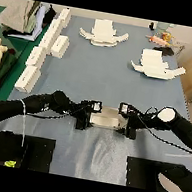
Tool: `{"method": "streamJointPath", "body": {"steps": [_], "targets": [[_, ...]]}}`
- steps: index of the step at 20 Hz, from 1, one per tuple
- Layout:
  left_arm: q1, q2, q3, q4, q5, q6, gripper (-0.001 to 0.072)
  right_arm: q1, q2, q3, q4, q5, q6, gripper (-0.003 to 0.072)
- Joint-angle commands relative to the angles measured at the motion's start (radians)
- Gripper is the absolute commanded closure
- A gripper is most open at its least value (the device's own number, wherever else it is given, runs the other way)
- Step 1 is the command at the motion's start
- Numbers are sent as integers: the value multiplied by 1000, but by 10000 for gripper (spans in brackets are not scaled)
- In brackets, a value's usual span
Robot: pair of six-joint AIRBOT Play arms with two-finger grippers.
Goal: Fold the box.
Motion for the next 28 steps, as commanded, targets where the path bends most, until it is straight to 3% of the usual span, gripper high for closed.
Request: {"method": "streamJointPath", "body": {"steps": [1,7,12,15,21,22,23,24,25,27,28], "targets": [[1,0,0,-1,3,0,190,0,103,0,-139,32,213,-34],[1,0,0,-1,3,0,190,0,267,0,-215,152,512,-31],[1,0,0,-1,3,0,190,0,313,-1,72,259,945,-29],[1,0,0,0,3,0,191,1,313,-1,166,234,1271,-29],[1,0,0,-1,3,0,190,3,302,-1,228,151,1407,-17],[1,0,0,-1,3,0,190,3,285,-1,229,142,1450,23],[1,0,0,-1,3,0,190,3,259,-1,241,130,1450,203],[1,0,0,-1,3,0,190,7,223,0,299,103,1410,475],[1,0,0,-1,3,0,190,20,189,0,403,77,1268,630],[1,0,0,-1,3,0,191,51,113,19,590,32,964,637],[1,0,0,-1,3,0,190,53,72,39,598,-5,940,637]]}}
